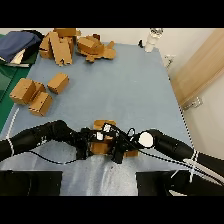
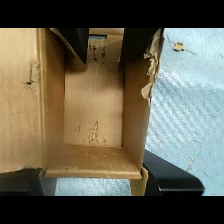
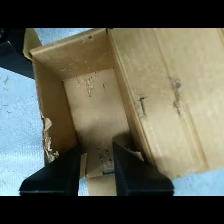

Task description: Fold the box.

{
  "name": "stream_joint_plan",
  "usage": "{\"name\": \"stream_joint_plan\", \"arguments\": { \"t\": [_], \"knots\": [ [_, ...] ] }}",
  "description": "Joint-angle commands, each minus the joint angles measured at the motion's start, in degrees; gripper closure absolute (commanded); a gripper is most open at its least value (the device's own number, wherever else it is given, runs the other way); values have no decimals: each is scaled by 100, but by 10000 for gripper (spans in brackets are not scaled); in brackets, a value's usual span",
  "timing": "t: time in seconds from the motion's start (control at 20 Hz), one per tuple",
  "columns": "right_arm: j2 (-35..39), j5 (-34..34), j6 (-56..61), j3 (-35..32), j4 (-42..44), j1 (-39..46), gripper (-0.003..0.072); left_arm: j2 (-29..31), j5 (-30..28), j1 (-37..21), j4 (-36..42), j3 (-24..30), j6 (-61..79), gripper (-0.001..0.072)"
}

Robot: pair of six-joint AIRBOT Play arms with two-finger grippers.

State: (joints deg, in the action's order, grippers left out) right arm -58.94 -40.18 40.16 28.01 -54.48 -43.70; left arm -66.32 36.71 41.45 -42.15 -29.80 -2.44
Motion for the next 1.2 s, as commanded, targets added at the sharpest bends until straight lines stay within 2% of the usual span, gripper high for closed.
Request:
{"name": "stream_joint_plan", "arguments": {
  "t": [0.0, 0.1, 0.2, 0.25, 0.3, 0.45, 0.55, 0.95, 1.05, 1.15],
  "knots": [
    [-26, 15, -20, -4, -184, -31, 334, 0, -7, 0, 13, -2, -17, 365],
    [-26, 13, -9, -4, -262, -28, 343, 0, -7, 0, 13, -2, -17, 366],
    [-13, 0, 264, -4, -514, -17, 506, 0, -7, 0, 13, -2, -17, 366],
    [15, -39, 682, -4, -850, -17, 602, 0, -7, 0, 13, -2, -17, 366],
    [66, -105, 1193, -4, -1325, -17, 667, 0, -7, 0, 13, -2, -20, 366],
    [308, -435, 2592, -4, -2859, -17, 681, 0, -9, 0, 13, -2, -20, 365],
    [577, -710, 3005, -4, -3401, 22, 681, 0, -9, 0, 13, -2, -20, 366],
    [2179, -1790, 4468, -7, -3897, 1451, 681, 0, -9, 0, 13, -2, -17, 366],
    [2417, -2181, 4924, -7, -4188, 1930, 682, 0, -11, 0, 15, -2, -17, 366],
    [2424, -2557, 4957, -9, -4048, 2371, 682, 0, -11, 0, 13, -2, -17, 366]
  ]
}}
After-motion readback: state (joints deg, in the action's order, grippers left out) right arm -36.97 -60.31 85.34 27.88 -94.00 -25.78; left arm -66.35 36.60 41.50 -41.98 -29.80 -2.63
